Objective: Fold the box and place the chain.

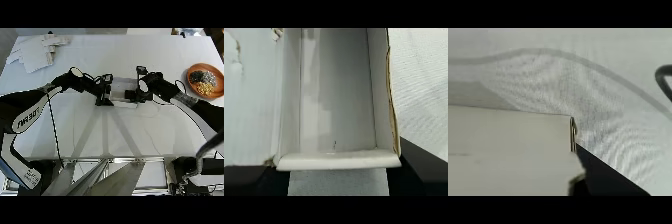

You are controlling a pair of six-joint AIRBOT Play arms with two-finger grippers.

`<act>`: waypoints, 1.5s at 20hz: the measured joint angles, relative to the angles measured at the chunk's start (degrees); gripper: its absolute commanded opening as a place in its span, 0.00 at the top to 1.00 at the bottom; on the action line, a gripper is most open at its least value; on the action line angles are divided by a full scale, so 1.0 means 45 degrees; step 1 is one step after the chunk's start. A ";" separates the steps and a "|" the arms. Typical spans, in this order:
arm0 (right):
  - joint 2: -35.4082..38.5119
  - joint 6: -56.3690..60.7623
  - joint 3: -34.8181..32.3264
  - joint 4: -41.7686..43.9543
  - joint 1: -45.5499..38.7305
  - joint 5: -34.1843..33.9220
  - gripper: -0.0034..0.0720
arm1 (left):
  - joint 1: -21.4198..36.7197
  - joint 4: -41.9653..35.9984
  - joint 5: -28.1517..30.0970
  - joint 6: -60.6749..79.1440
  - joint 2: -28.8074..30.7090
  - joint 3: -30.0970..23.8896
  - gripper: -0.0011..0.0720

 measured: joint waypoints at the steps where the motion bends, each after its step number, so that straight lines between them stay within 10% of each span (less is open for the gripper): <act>1: -0.0058 0.0141 0.0010 -0.0024 0.0000 -0.0044 0.68 | 0.0005 0.0000 0.0000 0.0000 0.0000 0.0000 0.45; 9: -0.0398 0.0631 0.0024 -0.0345 0.0019 -0.0126 0.94 | 0.0010 0.0005 -0.0005 0.0000 0.0000 0.0000 0.45; 13: -0.0423 0.0646 0.0024 -0.0631 0.0019 -0.0078 0.57 | 0.0015 0.0005 0.0010 -0.0019 0.0005 0.0000 0.45; 30: 0.4551 -0.0801 0.0063 -0.1715 -0.0665 0.2103 0.57 | 0.0005 -0.0005 0.0000 0.0010 0.0000 0.0000 0.45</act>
